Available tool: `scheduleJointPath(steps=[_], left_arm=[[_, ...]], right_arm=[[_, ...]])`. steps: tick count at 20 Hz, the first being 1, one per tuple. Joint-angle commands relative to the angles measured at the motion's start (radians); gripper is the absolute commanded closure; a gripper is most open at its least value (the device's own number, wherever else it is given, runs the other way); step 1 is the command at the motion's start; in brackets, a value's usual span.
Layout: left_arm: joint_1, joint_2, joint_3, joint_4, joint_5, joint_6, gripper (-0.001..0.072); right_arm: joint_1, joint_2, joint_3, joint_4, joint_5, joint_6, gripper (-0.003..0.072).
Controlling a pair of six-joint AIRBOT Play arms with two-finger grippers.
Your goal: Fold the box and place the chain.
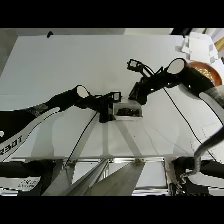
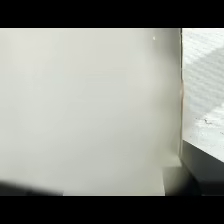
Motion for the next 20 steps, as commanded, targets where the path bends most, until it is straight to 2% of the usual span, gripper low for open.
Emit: scheduleJointPath(steps=[1, 6, 7, 8, 18, 19, 20], left_arm=[[0.001, 0.000, 0.000, 0.000, 0.000, 0.000, 0.0693], [0.001, 0.000, 0.000, 0.000, 0.000, 0.000, 0.0693], [0.001, 0.000, 0.000, 0.000, 0.000, 0.000, 0.0693], [0.001, 0.000, 0.000, 0.000, 0.000, 0.000, 0.0693], [0.001, 0.000, 0.000, 0.000, 0.000, 0.000, 0.0693], [0.001, 0.000, 0.000, 0.000, 0.001, 0.000, 0.0693], [0.001, 0.000, 0.000, 0.000, 0.000, 0.000, 0.0693]], right_arm=[[0.019, 0.021, -0.022, 0.016, 0.077, -0.039, 0.0474], [0.047, 0.044, -0.032, 0.016, 0.084, -0.061, 0.0464], [0.047, 0.058, -0.035, 0.015, 0.081, -0.061, 0.0397], [0.048, 0.071, -0.035, 0.014, 0.081, -0.061, 0.0379], [0.119, 0.082, -0.079, -0.113, -0.046, -0.056, 0.0382], [0.123, 0.082, -0.083, -0.123, -0.047, -0.055, 0.0395], [0.124, 0.082, -0.086, -0.129, -0.048, -0.055, 0.0442]])
